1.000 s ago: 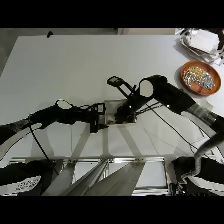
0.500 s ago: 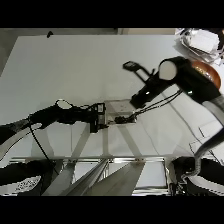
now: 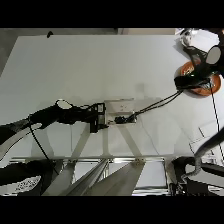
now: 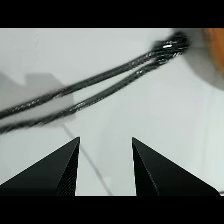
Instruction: Fold the box and place the chain.
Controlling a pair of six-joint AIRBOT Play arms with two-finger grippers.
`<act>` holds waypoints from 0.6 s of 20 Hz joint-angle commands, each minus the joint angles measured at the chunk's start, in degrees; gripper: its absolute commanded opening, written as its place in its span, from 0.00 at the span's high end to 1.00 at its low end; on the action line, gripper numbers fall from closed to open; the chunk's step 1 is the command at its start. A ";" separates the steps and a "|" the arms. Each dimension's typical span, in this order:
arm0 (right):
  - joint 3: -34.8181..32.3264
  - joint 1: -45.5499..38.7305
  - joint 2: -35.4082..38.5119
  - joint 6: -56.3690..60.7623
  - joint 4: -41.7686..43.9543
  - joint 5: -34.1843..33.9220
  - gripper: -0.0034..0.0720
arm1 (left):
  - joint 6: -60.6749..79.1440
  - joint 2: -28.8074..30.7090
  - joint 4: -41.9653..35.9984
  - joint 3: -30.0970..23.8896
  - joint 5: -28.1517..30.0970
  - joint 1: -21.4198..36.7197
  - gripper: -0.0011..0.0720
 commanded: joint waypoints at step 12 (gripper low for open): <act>0.07 -7.19 -14.93 3.80 2.75 -17.07 0.47 | 0.02 0.04 0.02 0.00 0.00 0.00 0.70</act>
